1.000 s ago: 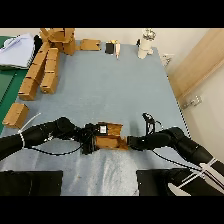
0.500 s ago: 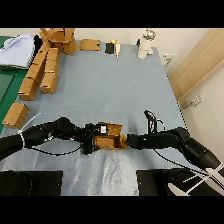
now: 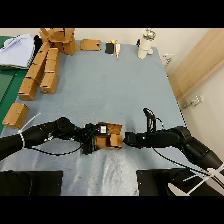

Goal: Fold the box.

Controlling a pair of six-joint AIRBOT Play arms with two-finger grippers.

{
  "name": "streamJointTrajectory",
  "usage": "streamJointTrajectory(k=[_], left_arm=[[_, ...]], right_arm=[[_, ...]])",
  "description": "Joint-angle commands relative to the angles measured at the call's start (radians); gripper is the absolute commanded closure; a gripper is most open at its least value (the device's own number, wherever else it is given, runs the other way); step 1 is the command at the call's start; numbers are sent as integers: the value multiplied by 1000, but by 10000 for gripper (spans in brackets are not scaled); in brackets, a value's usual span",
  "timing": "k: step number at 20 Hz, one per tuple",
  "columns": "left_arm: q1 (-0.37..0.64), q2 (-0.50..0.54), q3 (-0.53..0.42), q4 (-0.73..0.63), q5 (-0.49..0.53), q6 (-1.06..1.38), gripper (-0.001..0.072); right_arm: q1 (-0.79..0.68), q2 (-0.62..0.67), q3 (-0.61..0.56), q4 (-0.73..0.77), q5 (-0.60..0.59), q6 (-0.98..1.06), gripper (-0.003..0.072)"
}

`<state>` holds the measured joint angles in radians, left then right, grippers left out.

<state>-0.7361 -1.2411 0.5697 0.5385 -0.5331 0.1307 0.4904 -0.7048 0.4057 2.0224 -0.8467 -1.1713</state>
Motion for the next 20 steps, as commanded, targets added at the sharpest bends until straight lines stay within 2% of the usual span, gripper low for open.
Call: streamJointTrajectory(k=[1,4,5,6,12,18,20], left_arm=[[0,1,1,0,0,0,100],[0,1,1,0,0,0,100],[0,1,1,0,0,0,100],[0,1,1,0,0,0,100],[0,1,1,0,0,0,100],[0,1,1,0,0,0,100],[0,1,1,0,0,0,100]], right_arm=[[40,-1,4,10,47,0,445],[52,-2,4,10,61,2,441],[52,-3,4,10,60,2,351],[52,-6,4,10,60,2,302],[54,-58,13,9,64,-1,302],[93,-180,142,-16,-26,3,304],[149,-249,189,-97,-58,102,304]])
